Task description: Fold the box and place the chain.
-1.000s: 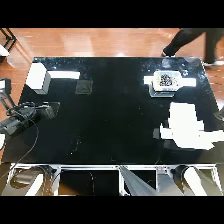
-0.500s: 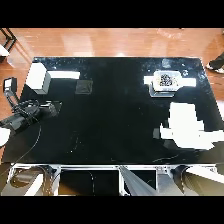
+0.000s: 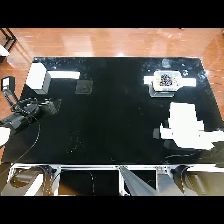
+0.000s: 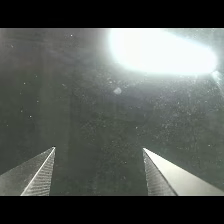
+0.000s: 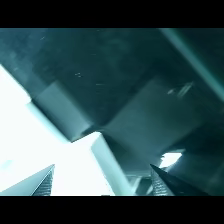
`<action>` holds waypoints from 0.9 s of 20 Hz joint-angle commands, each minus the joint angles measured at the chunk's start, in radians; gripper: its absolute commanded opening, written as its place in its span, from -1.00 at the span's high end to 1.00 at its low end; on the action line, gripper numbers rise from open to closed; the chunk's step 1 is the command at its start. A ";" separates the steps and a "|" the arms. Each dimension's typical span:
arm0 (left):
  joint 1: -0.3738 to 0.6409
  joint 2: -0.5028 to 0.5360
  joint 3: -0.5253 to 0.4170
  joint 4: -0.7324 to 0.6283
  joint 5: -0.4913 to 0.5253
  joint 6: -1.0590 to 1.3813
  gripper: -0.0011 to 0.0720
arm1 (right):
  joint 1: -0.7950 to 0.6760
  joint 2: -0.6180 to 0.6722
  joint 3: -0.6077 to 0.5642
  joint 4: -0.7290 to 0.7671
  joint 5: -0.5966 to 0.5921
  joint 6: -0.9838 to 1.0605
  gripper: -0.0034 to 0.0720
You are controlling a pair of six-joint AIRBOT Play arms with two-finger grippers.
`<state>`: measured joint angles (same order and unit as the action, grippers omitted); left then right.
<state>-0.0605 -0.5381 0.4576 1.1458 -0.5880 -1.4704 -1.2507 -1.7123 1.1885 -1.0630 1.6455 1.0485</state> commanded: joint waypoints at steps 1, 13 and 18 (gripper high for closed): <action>0.001 0.000 0.000 -0.012 0.002 -0.001 -0.78 | 0.025 -0.047 0.006 0.047 0.059 -0.010 -0.94; 0.001 0.000 0.000 -0.036 0.005 0.000 -0.78 | 0.130 -0.046 -0.015 -0.036 0.069 -0.006 0.13; 0.001 0.000 0.000 -0.045 0.005 0.000 -0.78 | 0.131 -0.029 -0.022 -0.016 0.079 -0.027 0.76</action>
<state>-0.0605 -0.5381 0.4576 1.1080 -0.5838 -1.4704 -1.1236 -1.7508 1.1713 -1.0924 1.7176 1.0363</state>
